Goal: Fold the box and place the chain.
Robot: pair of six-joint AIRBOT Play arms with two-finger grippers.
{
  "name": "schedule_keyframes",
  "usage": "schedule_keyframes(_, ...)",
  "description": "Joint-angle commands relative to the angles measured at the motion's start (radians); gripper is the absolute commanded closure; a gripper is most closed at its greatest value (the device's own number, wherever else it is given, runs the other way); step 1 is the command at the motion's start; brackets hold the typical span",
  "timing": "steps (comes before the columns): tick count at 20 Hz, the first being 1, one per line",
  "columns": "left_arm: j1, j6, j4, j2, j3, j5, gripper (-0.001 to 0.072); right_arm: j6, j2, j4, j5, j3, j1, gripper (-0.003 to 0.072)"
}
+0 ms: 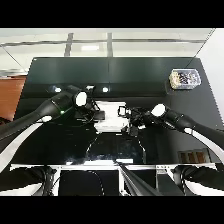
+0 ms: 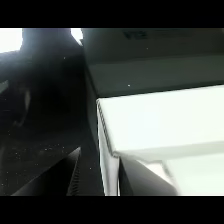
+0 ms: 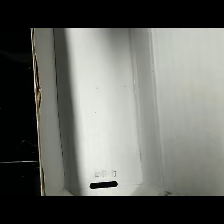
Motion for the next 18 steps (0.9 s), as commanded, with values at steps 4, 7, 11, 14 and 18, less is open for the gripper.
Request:
schedule_keyframes(4,-0.056,-0.166,0.048,-0.053,0.047,-0.031,0.0432,0.0,0.0,0.0,0.0,0.0,0.001,0.038)
schedule_keyframes(7,-0.072,-0.187,0.049,-0.053,0.047,-0.031,0.0434,0.0,0.0,0.0,0.0,0.0,0.001,0.038)
schedule_keyframes(11,-0.072,-0.188,0.073,-0.053,0.047,-0.037,0.0452,0.0,0.0,0.0,0.0,0.0,0.001,0.0381)
schedule_keyframes(14,-0.072,-0.194,0.073,-0.053,0.047,-0.038,0.0495,0.0,0.0,0.0,0.0,0.0,0.001,0.0381)
schedule_keyframes(18,-0.072,-0.202,0.071,-0.054,0.047,-0.038,0.0495,0.0,0.0,0.0,0.0,0.0,0.001,0.038)
